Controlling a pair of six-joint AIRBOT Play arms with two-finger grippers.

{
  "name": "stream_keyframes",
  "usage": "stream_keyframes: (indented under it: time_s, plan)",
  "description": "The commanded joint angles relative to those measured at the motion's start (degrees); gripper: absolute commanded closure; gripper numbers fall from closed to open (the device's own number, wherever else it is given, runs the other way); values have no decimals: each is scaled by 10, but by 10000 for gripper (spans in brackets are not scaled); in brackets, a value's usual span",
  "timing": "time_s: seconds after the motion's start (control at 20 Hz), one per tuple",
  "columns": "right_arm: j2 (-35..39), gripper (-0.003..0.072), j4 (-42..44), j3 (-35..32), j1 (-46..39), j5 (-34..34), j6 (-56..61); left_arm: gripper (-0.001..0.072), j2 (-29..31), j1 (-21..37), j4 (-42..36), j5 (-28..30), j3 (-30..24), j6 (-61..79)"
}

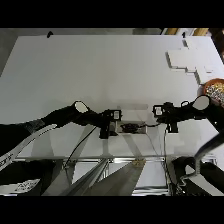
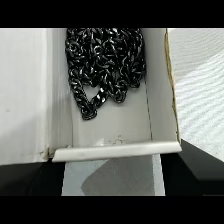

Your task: Fold the box and place the chain.

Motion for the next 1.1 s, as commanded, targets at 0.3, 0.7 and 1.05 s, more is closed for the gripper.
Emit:
stream_keyframes:
  time_s: [0.3, 0.7, 1.05]
  plan:
    - [3, 462, -20, -45, 0, -62, -1, 420, 0, 0, 0, 0, 0, 0]
    - [-29, 472, -20, -45, 0, -90, -6, 420, 0, 0, 0, 0, 0, 0]
    - [-1, 666, -20, -45, 23, -58, -16, 420, 0, 0, 0, 0, 0, 0]
